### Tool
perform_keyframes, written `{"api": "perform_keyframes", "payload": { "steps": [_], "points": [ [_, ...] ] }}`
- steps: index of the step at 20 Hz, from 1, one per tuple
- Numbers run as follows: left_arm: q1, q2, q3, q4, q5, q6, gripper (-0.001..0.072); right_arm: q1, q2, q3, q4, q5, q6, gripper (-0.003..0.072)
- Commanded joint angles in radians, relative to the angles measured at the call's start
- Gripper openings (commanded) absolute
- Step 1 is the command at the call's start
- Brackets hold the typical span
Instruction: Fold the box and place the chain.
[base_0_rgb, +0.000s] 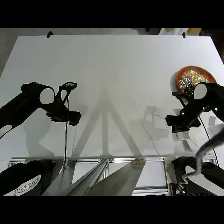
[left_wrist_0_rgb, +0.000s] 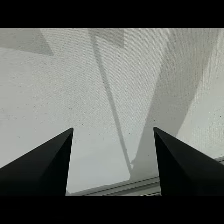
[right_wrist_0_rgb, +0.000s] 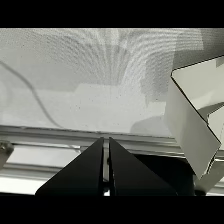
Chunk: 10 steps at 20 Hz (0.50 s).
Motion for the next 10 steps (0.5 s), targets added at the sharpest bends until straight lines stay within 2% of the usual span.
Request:
{"api": "perform_keyframes", "payload": {
  "steps": [1, 10],
  "points": [
    [-0.001, 0.001, 0.000, 0.000, 0.000, 0.000, 0.0560, -0.001, 0.001, 0.000, 0.000, 0.000, 0.000, 0.0039],
    [-0.001, 0.001, 0.000, 0.000, 0.000, 0.000, 0.0560, -0.001, 0.001, 0.000, 0.000, 0.000, -0.004, 0.0039]
  ]
}}
